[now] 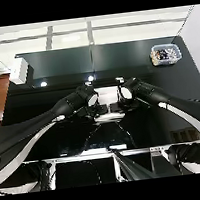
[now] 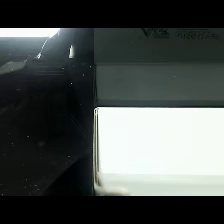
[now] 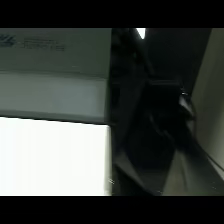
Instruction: Fold the box and place the chain.
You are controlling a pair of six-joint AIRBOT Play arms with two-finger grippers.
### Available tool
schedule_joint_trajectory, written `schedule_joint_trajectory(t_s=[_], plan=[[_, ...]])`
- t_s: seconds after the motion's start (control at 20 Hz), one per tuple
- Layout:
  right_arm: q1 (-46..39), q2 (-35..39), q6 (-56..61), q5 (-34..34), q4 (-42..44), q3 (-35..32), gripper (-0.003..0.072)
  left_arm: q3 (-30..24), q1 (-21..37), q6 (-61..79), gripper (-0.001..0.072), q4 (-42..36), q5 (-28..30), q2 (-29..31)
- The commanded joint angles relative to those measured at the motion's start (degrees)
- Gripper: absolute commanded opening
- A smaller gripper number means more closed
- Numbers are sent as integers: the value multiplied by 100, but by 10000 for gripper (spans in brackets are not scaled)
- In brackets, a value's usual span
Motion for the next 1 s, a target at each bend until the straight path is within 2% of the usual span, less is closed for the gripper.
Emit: schedule_joint_trajectory(t_s=[0.0,0.2,0.25,0.3,0.45,0.55,0.65,0.8,0.9,0.95], plan=[[2,-17,-55,-68,28,-11,14,2,2,17,26,9,0,-4],[0,-7,-59,-9,114,9,28,2,2,17,26,9,-2,-4],[-2,44,-87,33,116,26,201,2,2,17,26,9,-2,-4],[-13,120,-232,74,114,55,318,2,2,17,27,7,-2,-4],[-175,586,-1034,380,109,140,315,2,2,17,26,7,-2,-4],[-387,1193,-1541,780,20,240,315,2,2,17,26,7,0,-4],[-656,1941,-1943,903,-404,289,315,2,2,17,26,7,0,-4],[-1294,2774,-2118,330,-2028,282,314,2,2,15,26,7,0,-4],[-1869,2752,-2114,-658,-2726,105,318,2,2,15,26,7,0,-4],[-2249,2636,-2107,-1228,-2660,-57,463,2,2,17,27,7,0,-4]])
